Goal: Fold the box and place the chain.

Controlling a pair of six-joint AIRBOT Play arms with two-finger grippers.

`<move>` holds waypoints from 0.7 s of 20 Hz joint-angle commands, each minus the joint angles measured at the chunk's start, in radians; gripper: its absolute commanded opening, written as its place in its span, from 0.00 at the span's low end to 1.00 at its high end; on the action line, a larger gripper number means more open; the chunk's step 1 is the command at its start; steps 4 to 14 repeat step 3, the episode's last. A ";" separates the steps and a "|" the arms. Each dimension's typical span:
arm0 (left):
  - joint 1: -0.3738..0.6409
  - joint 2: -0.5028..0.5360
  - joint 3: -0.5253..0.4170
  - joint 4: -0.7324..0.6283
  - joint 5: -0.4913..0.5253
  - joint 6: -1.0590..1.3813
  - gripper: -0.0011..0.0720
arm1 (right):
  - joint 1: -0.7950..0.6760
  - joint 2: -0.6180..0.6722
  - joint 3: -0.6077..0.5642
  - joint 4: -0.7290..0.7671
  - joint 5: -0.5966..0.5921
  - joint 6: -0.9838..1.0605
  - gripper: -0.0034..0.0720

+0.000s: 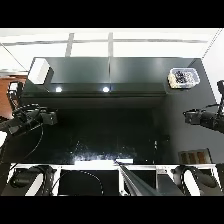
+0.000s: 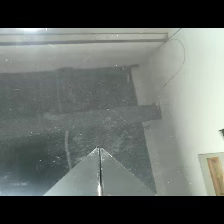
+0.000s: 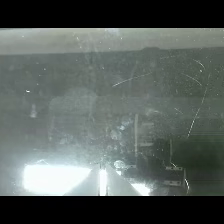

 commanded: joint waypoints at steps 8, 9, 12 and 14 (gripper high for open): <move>-0.001 0.004 -0.003 -0.003 0.001 0.000 0.05 | 0.000 0.001 -0.001 -0.001 0.000 0.000 0.10; -0.001 0.004 -0.003 -0.003 0.001 0.000 0.05 | 0.000 0.001 -0.001 -0.001 0.000 0.000 0.10; -0.001 0.004 -0.003 -0.003 0.001 0.000 0.05 | 0.000 0.001 -0.001 -0.001 0.000 0.000 0.10; -0.001 0.004 -0.003 -0.003 0.001 0.000 0.05 | 0.000 0.001 -0.001 -0.001 0.000 0.000 0.10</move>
